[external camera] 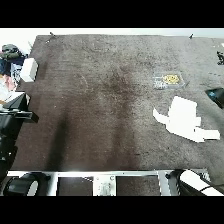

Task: Fold the box and place the chain.

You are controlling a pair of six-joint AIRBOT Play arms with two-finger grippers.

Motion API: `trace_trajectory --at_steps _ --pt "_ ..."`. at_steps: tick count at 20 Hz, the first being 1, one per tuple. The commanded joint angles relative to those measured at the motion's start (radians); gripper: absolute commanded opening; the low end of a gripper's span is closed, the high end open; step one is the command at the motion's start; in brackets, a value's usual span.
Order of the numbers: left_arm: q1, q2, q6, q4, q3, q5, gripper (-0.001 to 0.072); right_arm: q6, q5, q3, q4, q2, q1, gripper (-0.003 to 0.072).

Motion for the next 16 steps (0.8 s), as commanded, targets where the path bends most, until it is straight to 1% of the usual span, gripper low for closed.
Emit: trace_trajectory --at_steps 1,4,5,8,10,13,16 --pt "0.000 0.001 0.000 0.000 -0.001 0.000 0.0012 0.221 0.326 0.158 -0.351 -0.111 -0.203 0.0474" --pt "0.000 0.001 0.000 0.000 -0.001 0.000 0.0011 0.232 0.498 0.216 -0.484 -0.218 -0.277 0.0475" --pt "0.000 0.001 0.000 0.000 -0.001 0.000 0.0011 0.229 0.506 0.216 -0.510 -0.244 -0.291 0.0474" --pt "0.000 0.001 0.000 0.000 -0.001 0.000 0.0011 0.177 0.505 0.217 -0.515 -0.319 -0.309 0.0474" --pt "0.000 0.001 0.000 0.000 -0.001 0.000 0.0011 0.149 0.476 0.226 -0.521 -0.350 -0.309 0.0474" --pt "0.000 0.001 0.000 0.000 -0.001 0.000 0.0011 0.150 0.475 0.309 -0.529 -0.390 -0.309 0.0474" --pt "0.000 0.001 0.000 0.000 -0.001 0.000 0.0011 0.150 0.484 0.417 -0.595 -0.418 -0.309 0.0474"
